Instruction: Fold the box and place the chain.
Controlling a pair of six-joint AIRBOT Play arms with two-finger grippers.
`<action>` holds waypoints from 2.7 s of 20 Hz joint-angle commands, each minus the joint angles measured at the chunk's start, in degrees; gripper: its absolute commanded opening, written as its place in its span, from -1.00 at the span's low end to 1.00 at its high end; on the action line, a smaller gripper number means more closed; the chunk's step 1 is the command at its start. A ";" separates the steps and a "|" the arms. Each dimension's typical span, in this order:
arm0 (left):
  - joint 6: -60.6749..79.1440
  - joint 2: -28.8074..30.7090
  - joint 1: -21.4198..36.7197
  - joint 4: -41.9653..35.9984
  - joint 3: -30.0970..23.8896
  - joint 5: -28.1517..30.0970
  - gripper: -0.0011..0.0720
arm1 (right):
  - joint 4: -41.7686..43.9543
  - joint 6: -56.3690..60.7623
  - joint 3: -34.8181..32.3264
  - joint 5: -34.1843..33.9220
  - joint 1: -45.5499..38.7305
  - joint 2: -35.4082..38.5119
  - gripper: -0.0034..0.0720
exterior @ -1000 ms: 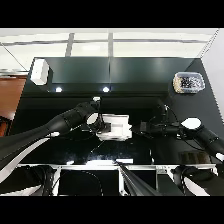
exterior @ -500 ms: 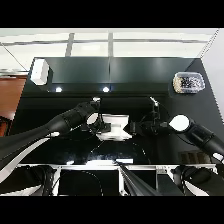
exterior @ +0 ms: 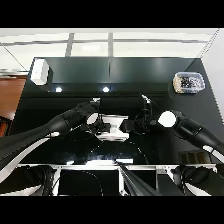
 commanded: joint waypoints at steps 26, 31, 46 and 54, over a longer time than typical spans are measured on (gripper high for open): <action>0.02 0.00 0.04 0.02 0.02 -0.28 -0.90 | -28.20 23.78 16.63 17.75 10.19 -13.14 0.09; 0.02 0.00 0.04 0.02 0.02 -0.26 -0.90 | -28.87 27.34 18.05 17.68 11.28 -16.79 -0.11; 0.02 0.00 0.04 0.00 0.02 -0.26 -0.90 | -30.12 29.66 23.96 23.32 12.09 -22.97 -0.61; 0.02 0.00 0.04 -0.02 0.02 -0.28 -0.90 | -30.10 29.62 23.96 23.04 12.07 -22.95 -0.34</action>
